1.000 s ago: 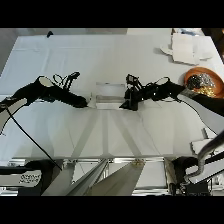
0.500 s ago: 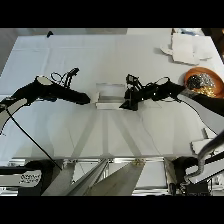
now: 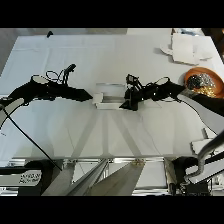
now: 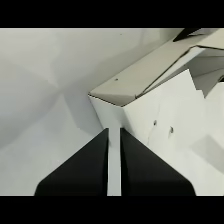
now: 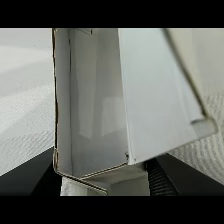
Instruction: Fold the box and place the chain.
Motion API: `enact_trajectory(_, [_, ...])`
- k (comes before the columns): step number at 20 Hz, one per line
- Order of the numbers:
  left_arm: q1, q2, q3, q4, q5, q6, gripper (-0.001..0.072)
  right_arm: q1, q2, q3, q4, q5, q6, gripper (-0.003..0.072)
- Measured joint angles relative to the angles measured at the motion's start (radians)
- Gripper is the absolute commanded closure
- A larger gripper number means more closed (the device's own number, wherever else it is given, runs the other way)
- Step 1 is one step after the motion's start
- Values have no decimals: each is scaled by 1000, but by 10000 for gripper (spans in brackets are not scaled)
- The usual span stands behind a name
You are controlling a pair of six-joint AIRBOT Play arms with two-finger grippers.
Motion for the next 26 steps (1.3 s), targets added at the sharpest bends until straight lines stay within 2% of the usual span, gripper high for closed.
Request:
enact_trajectory(1, [3, 1, 0, -10, -9, 13, 544, 0, 0, 0, 0, 0, 0, 379])
enact_trajectory(3, [8, 1, 0, -23, -26, 32, 540, 0, 0, 0, 0, 0, 0, 379])
enact_trajectory(4, [10, 1, 0, -27, -32, 39, 483, 0, 0, 0, 0, 0, 0, 379])
enact_trajectory(7, [11, 1, 0, -31, -41, 60, 428, 0, 0, 0, 0, 0, 0, 379])
enact_trajectory(12, [10, 1, 0, -34, -50, 92, 416, 0, 0, 0, 0, 0, 0, 379])
enact_trajectory(14, [1, 1, 0, -35, -51, 97, 260, 0, 0, 0, 0, 0, 0, 379])
enact_trajectory(15, [-7, 1, 0, -35, -51, 97, 231, 0, 0, 0, 0, 0, 0, 379])
enact_trajectory(21, [-60, 1, 0, -38, -13, 75, 235, 0, 0, 0, 0, 0, 0, 379])
enact_trajectory(23, [-67, 1, 0, -42, -2, 72, 275, 0, 0, 0, 0, 0, 0, 379])
enact_trajectory(26, [-73, 1, 0, -43, 15, 56, 273, 0, 0, 0, 0, 0, 0, 379])
